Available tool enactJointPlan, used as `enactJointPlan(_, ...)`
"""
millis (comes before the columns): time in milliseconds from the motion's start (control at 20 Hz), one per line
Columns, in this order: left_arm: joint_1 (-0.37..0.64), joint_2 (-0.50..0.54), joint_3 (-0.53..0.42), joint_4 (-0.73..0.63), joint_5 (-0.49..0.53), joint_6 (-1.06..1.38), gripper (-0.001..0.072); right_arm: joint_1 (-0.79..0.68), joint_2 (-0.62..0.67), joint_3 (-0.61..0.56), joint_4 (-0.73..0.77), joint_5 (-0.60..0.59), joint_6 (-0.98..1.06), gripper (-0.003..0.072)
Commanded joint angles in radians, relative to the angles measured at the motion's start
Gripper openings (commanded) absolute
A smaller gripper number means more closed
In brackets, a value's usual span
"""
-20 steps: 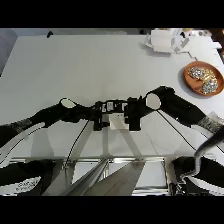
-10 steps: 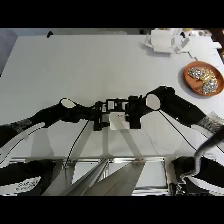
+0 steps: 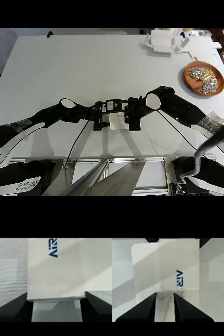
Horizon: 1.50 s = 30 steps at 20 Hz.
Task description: Fold the box and place the chain.
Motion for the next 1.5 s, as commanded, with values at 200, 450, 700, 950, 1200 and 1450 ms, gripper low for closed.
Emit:
enactJointPlan(200,0.000,0.001,0.000,0.000,0.001,0.000,0.0113,0.001,0.000,-0.032,-0.011,-0.024,-0.018,0.0225)
enactJointPlan(450,0.000,0.001,0.000,0.000,0.000,0.000,0.0113,0.001,0.000,-0.032,-0.010,-0.089,0.009,0.0224)
enactJointPlan(700,0.000,0.001,0.000,0.000,0.000,0.000,0.0113,0.001,0.008,-0.032,-0.020,-0.091,0.008,0.0216)
enactJointPlan(950,0.000,0.001,0.000,0.000,0.001,0.000,0.0113,0.000,0.071,-0.032,-0.056,-0.120,0.011,0.0181)
enactJointPlan(1200,0.000,0.001,0.000,0.000,0.000,0.000,0.0113,0.000,0.074,-0.032,-0.056,-0.158,0.037,0.0178)
enactJointPlan(1450,0.000,0.001,0.000,0.000,0.000,0.000,0.0113,0.000,0.074,-0.032,-0.056,-0.183,0.063,0.0158)
